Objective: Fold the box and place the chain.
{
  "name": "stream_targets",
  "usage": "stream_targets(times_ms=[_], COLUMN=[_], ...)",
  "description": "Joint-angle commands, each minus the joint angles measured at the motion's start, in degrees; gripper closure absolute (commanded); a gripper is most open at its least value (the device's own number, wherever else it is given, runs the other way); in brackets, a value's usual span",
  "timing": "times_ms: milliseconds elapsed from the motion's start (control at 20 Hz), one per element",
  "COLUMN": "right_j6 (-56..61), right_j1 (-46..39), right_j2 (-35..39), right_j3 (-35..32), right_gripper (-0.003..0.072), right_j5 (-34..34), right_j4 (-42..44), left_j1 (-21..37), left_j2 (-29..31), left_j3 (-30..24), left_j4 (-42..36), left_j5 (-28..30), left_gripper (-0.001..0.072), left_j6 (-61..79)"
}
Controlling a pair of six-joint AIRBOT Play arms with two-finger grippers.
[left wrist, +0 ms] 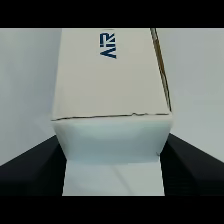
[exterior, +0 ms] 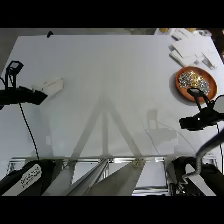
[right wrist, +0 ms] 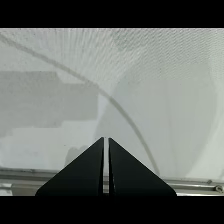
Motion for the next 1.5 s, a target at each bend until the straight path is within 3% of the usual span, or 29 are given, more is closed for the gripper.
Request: stream_targets(times_ms=[0, 100, 150, 200, 250, 350, 600, 1050, 1450], right_j6=[0.00, 0.00, 0.00, 0.00, 0.00, 0.00, 0.00, 0.00, 0.00], right_j1=[-0.04, -0.02, -0.02, -0.02, -0.04, -0.02, -0.04, -0.04, -0.04], right_j2=[0.04, 0.04, 0.04, 0.04, 0.04, 0.04, 0.04, 0.04, 0.04], right_j3=[-0.02, -0.02, -0.02, -0.02, -0.02, -0.02, -0.02, -0.02, -0.02], right_gripper=[0.0649, 0.0649, 0.0649, 0.0649, 0.0649, 0.0649, 0.0649, 0.0649, 0.0649], right_j5=[0.02, 0.00, 0.00, 0.02, 0.02, 0.02, 0.02, 0.02, 0.02], right_j4=[0.02, 0.02, 0.02, 0.02, 0.02, 0.02, 0.02, 0.02, 0.02], left_j1=[1.77, 1.77, 1.77, 1.73, 1.73, 1.73, 1.73, 1.70, 1.70], left_j2=[-4.02, -5.92, -6.56, -6.82, -6.78, -6.49, 0.28, 23.98, 27.21], left_j3=[-0.11, -0.87, -1.62, -2.36, -2.95, -3.04, -3.04, -3.04, -3.06], left_j4=[4.59, 6.67, 7.56, 8.13, 8.61, 9.01, 8.96, 7.28, 7.28], left_j5=[-5.97, -8.17, -8.87, -9.38, -9.42, -10.10, -10.73, -15.63, -18.53], left_gripper=[0.0501, 0.0493, 0.0370, 0.0196, 0.0083, 0.0017, 0.0017, 0.0019, 0.0019], left_j6=[-8.15, -11.21, -11.87, -12.09, -12.04, -12.13, -13.55, -16.52, -20.13])
